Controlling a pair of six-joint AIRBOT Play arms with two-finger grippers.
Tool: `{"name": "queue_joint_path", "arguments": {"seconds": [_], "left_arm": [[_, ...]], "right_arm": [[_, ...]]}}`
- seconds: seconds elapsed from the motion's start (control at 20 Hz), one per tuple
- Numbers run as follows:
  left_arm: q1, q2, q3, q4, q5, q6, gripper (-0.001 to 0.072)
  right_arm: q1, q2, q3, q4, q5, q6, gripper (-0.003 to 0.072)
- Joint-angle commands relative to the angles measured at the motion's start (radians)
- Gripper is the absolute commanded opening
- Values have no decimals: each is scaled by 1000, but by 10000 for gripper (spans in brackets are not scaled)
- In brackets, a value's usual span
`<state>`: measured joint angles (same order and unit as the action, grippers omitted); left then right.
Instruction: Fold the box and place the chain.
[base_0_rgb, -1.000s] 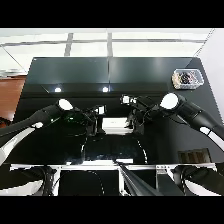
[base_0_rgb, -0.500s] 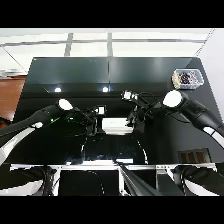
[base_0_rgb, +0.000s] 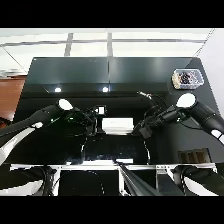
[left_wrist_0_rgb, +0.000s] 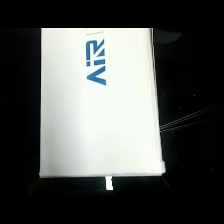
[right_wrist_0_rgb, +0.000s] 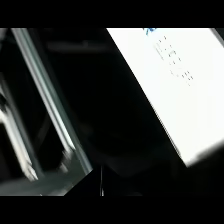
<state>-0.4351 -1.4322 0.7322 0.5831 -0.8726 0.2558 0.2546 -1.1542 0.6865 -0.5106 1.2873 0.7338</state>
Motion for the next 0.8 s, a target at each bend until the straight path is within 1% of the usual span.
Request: {"name": "queue_joint_path", "arguments": {"seconds": [0.0, 0.1, 0.15, 0.45, 0.55, 0.75], "left_arm": [[0, 0, 1, 0, 1, -1, 407], [0, 0, 1, 0, 1, -1, 407], [0, 0, 1, 0, 1, -1, 407], [0, 0, 1, 0, 1, -1, 407], [0, 0, 1, 0, 1, -1, 407], [0, 0, 1, 0, 0, -1, 406]], "right_arm": [[-16, -4, -87, 301, -164, 33, 9], [2, -18, -87, 303, -266, 62, 9], [15, -32, -87, 304, -295, 70, 9], [90, -110, -87, 277, -355, 67, 9], [95, -123, -87, 243, -382, 74, 9], [94, -138, -87, 202, -395, 75, 9]]}}
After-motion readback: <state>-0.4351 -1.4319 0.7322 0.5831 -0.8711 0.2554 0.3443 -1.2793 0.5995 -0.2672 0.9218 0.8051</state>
